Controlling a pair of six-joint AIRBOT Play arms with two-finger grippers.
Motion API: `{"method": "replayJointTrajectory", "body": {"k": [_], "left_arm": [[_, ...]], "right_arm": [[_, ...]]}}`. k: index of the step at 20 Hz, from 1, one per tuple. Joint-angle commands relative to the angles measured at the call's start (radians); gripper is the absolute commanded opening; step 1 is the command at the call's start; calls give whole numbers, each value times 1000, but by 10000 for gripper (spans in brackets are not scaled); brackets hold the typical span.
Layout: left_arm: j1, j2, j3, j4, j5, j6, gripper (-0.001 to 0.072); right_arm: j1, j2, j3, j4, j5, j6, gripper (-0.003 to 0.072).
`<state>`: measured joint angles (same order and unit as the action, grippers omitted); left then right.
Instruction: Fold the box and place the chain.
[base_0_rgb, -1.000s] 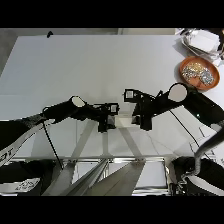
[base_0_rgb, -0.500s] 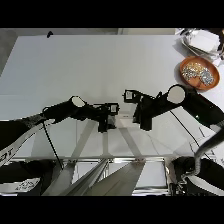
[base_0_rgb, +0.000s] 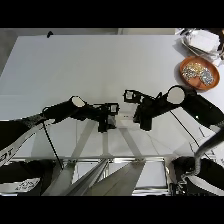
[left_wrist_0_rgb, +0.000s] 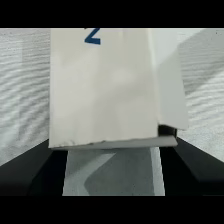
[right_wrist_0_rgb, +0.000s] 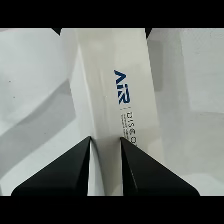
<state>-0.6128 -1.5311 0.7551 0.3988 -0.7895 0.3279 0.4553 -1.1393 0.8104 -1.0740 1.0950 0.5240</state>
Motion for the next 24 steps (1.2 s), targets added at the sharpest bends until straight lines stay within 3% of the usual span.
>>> {"method": "replayJointTrajectory", "body": {"k": [1,6,13,18,24], "left_arm": [[0,0,0,1,0,2,320],[0,0,0,1,0,2,320],[0,0,0,1,0,2,320],[0,0,0,1,0,2,320],[0,0,0,1,0,2,320]], "right_arm": [[3,0,0,-1,-8,12,169],[40,0,-23,-3,-73,26,109],[40,0,-37,-9,-61,30,109],[39,5,-37,-113,-59,81,110],[19,5,-37,-37,-64,82,111]]}}
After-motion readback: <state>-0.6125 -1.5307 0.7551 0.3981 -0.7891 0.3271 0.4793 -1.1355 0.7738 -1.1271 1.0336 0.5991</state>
